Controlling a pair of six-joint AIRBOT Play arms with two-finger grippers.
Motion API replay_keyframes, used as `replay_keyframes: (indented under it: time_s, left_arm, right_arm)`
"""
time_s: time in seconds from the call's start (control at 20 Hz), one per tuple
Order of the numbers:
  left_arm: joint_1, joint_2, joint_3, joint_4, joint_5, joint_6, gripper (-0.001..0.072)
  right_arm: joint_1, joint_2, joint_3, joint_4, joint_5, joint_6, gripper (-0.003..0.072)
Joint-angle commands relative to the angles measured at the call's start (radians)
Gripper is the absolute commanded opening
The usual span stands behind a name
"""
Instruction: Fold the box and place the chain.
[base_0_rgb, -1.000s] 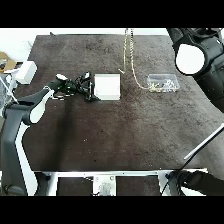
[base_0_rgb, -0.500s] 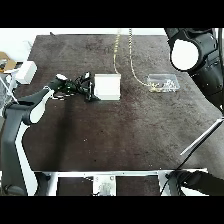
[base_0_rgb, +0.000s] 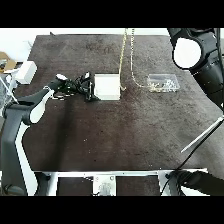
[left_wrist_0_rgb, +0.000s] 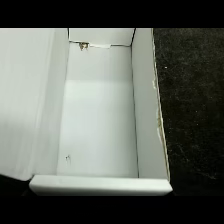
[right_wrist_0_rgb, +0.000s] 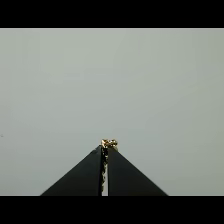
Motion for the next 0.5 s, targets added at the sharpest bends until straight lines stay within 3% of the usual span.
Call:
replay_keyframes:
  time_s: [0.0, 0.45]
  left_arm:
    - [-0.001, 0.000, 0.000, 0.000, 0.000, 0.000, 0.0346]
    - [-0.001, 0.000, 0.000, 0.000, 0.000, 0.000, 0.0346]
  right_arm:
    - [-0.002, -0.001, 0.001, 0.035, 0.032, -0.016, 0.0003]
    - [0.005, -0.061, 0.003, 0.058, -0.082, -0.013, 0.0002]
